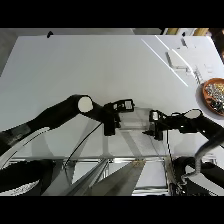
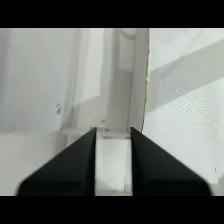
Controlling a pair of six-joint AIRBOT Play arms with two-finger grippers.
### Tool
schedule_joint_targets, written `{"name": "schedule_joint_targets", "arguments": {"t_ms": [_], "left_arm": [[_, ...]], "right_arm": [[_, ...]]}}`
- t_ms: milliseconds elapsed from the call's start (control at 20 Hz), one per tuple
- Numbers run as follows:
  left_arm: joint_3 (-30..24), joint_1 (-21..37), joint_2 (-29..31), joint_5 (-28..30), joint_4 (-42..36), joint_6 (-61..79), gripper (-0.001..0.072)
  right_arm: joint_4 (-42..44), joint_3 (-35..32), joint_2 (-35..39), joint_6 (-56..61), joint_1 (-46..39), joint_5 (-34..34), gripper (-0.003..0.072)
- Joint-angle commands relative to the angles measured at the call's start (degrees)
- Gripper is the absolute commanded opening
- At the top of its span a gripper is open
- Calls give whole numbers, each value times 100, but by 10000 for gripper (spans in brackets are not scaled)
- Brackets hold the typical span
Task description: Fold the box and place the chain.
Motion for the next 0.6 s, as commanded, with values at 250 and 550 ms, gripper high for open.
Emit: {"name": "schedule_joint_targets", "arguments": {"t_ms": [250, 550], "left_arm": [[-358, 1045, 837, -236, 1355, -4918, 4], [-1296, 1143, 155, 11, -2, -5633, 4]], "right_arm": [[-13, 4, 2, -24, -2, -7, 413], [-13, 4, 2, -24, -2, -7, 413]]}}
